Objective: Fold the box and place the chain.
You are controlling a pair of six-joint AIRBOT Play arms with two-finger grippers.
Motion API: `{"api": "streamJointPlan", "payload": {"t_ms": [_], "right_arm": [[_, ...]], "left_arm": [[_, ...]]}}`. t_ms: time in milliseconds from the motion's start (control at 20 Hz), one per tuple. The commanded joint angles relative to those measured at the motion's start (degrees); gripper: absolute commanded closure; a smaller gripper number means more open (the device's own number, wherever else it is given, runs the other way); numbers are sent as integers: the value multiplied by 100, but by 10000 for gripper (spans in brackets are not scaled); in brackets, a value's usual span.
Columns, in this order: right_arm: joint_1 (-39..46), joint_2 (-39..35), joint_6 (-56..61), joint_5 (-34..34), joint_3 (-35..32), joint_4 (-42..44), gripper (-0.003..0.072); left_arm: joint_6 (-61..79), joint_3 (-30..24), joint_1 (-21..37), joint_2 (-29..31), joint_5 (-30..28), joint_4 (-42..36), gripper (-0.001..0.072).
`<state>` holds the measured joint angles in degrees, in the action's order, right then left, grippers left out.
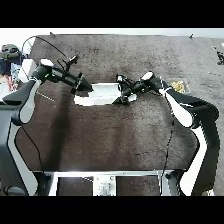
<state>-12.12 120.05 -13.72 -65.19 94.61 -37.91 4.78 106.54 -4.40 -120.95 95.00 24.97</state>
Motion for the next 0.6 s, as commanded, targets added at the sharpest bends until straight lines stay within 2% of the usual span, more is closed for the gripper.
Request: {"api": "streamJointPlan", "payload": {"t_ms": [0, 300, 550], "right_arm": [[4, -4, 2, -13, -2, -4, 228], [4, -4, 2, -13, -2, -4, 228], [4, -4, 2, -13, -2, -4, 228]], "left_arm": [[-44, 11, -219, 4, -334, 28, 698], [-39, 11, -221, 4, -1958, -37, 698], [-48, -39, -223, -9, -2476, -57, 698]]}}
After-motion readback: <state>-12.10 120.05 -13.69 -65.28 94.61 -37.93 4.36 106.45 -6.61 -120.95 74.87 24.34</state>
